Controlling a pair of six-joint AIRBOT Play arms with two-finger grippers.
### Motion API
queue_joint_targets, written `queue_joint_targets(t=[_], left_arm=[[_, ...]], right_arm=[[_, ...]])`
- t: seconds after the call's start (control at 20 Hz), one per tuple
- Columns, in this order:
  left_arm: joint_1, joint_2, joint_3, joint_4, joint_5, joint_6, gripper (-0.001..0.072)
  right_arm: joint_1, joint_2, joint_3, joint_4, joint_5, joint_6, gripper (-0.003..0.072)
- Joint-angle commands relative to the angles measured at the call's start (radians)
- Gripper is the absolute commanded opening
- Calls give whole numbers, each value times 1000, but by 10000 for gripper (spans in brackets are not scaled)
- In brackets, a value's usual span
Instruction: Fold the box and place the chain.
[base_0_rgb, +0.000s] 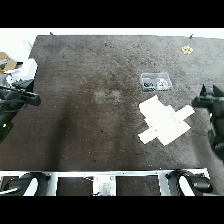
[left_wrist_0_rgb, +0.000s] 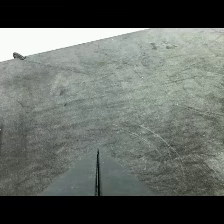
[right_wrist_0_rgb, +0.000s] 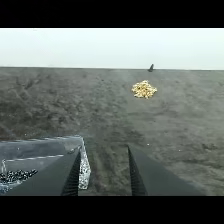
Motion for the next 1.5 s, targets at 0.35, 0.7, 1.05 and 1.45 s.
queue_joint_targets(t=[0.35,0.7,1.05,1.45], left_arm=[[0,1,0,0,0,0,13],[0,0,0,0,0,0,13],[0,0,0,0,0,0,12],[0,1,0,0,0,0,12]], right_arm=[[-603,-946,868,-695,1400,642,494],[-529,-1250,1206,-1017,1596,590,344],[-497,-1426,1206,-1077,1678,461,415],[-494,-1490,1168,-961,1737,340,332]])
